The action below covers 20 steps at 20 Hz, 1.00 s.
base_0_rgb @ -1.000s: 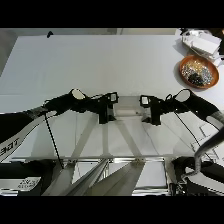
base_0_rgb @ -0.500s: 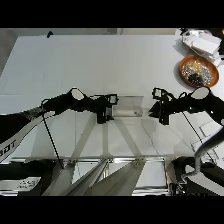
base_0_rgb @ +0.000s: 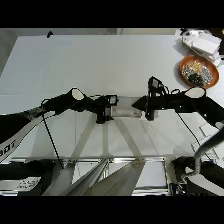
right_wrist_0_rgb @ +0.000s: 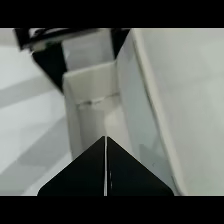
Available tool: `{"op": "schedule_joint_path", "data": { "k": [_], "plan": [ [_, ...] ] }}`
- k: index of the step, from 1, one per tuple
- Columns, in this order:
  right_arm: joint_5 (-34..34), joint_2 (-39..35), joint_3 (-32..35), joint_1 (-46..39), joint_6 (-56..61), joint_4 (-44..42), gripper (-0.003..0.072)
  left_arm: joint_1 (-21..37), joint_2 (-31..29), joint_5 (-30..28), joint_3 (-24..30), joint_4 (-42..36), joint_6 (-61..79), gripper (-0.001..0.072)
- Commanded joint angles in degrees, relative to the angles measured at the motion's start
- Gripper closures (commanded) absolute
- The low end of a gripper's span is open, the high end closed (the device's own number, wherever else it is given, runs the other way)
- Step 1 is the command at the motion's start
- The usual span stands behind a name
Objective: Fold the box and place the chain.
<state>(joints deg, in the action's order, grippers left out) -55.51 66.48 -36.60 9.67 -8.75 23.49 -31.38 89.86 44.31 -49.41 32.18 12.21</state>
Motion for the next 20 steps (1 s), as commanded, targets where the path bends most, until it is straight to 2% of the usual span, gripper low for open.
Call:
{"op": "schedule_joint_path", "data": {
  "k": [1,4,7,10,16,20],
  "plan": [
    [11.56,1.33,-0.07,3.23,2.78,-4.48,0.067,-0.04,0.0,0.04,-0.02,0.0,0.0,0.0396],
    [20.52,3.52,-0.07,3.23,10.25,-4.55,0.067,-0.04,0.0,0.07,-0.02,0.0,0.0,0.0396],
    [22.97,6.01,-0.07,3.23,14.84,-3.34,0.067,-0.04,0.0,0.07,-0.02,0.0,0.0,0.0396],
    [21.2,8.61,-0.07,3.23,17.97,-0.66,0.067,-0.04,0.0,0.07,-0.02,0.0,0.0,0.0396],
    [18.58,8.63,-0.11,3.23,17.94,-0.94,0.067,-0.04,0.0,0.07,-0.02,0.0,0.0,0.0396],
    [12.61,3.69,-0.72,1.97,17.99,0.24,0.067,-0.04,0.0,0.07,-0.02,0.0,0.0,0.0396]
  ]
}}
